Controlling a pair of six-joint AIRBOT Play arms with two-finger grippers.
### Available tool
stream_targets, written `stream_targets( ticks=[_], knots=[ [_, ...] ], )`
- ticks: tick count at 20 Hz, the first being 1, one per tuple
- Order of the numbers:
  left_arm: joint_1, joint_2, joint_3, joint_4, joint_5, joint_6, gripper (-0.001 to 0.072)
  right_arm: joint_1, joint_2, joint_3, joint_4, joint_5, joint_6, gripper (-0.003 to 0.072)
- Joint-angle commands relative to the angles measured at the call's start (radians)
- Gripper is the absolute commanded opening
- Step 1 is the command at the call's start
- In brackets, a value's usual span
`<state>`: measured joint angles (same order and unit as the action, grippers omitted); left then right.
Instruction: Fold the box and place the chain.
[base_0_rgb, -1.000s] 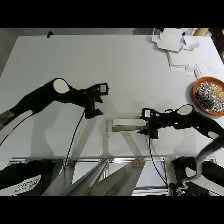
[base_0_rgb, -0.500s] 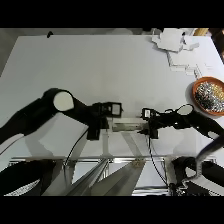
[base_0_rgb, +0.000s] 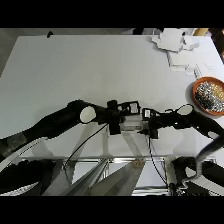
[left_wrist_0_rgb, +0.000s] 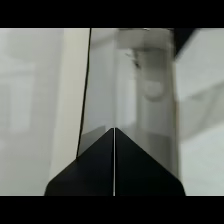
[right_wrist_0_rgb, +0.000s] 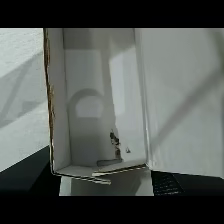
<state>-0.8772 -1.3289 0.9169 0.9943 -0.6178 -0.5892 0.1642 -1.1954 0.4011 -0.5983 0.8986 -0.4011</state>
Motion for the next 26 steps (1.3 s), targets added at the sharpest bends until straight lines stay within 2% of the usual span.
stream_targets(
  ticks=[1, 4, 9, 12, 15, 17, 18, 26],
  knots=[
    [0.054, -0.087, 0.055, -0.038, 0.097, -0.014, 0.0005, 0.000, 0.001, 0.000, 0.000, 0.001, 0.000, 0.0355],
    [0.106, -0.176, 0.128, -0.043, 0.055, -0.014, 0.0005, 0.000, 0.001, 0.000, 0.000, 0.001, 0.000, 0.0355],
    [0.136, -0.231, 0.138, -0.036, -0.026, -0.014, 0.0006, 0.000, 0.001, 0.000, 0.000, 0.001, 0.000, 0.0355],
    [0.158, -0.158, 0.138, -0.002, -0.174, -0.034, 0.0005, 0.000, 0.001, 0.000, 0.000, 0.001, 0.000, 0.0355],
    [0.168, -0.060, 0.137, 0.117, -0.375, -0.143, 0.0004, 0.000, 0.001, 0.000, 0.000, 0.001, 0.000, 0.0355],
    [0.168, -0.035, 0.134, 0.125, -0.488, -0.156, 0.0004, 0.000, 0.001, 0.000, 0.000, 0.001, 0.000, 0.0355],
    [0.167, -0.034, 0.127, 0.121, -0.513, -0.156, 0.0004, 0.000, 0.001, 0.000, 0.000, 0.001, 0.000, 0.0355],
    [0.169, -0.026, 0.018, 0.127, -0.516, -0.151, 0.0005, 0.000, 0.001, 0.000, 0.000, 0.001, 0.000, 0.0355]
  ],
)
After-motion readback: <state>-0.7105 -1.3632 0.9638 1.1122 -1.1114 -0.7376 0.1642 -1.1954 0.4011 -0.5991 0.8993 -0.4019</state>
